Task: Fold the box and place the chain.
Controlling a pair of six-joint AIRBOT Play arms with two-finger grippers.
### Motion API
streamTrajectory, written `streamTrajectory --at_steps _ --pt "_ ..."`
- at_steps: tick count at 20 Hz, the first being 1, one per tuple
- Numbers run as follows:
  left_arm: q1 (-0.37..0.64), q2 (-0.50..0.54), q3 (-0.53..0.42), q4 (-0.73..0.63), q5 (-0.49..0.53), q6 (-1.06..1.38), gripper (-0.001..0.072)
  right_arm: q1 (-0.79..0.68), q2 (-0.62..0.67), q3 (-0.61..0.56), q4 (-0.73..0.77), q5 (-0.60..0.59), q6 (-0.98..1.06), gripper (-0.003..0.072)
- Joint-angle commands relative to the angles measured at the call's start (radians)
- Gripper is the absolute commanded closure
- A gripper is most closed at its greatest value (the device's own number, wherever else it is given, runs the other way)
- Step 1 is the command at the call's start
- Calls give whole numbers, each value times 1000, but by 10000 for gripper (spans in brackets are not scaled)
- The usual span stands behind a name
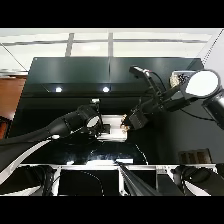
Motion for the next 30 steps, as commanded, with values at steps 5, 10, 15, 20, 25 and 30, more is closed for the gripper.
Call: streamTrajectory --at_steps 5,10,15,20,25,30 --pt "0 0 0 0 1 0 678 11 -1 -75 -5 -106 16 641" --pt "1 0 0 0 0 0 678 31 -2 -75 -2 -140 16 641" --pt "0 0 0 0 0 0 678 3 -3 -74 -83 -148 82 266" --pt "0 0 0 0 0 0 678 -306 31 -86 -316 -93 79 267" --pt "0 0 0 0 -1 0 678 -495 -8 -280 -468 -655 267 -30" --pt "0 0 0 0 0 0 677 -542 -267 -193 -473 -856 539 -28"
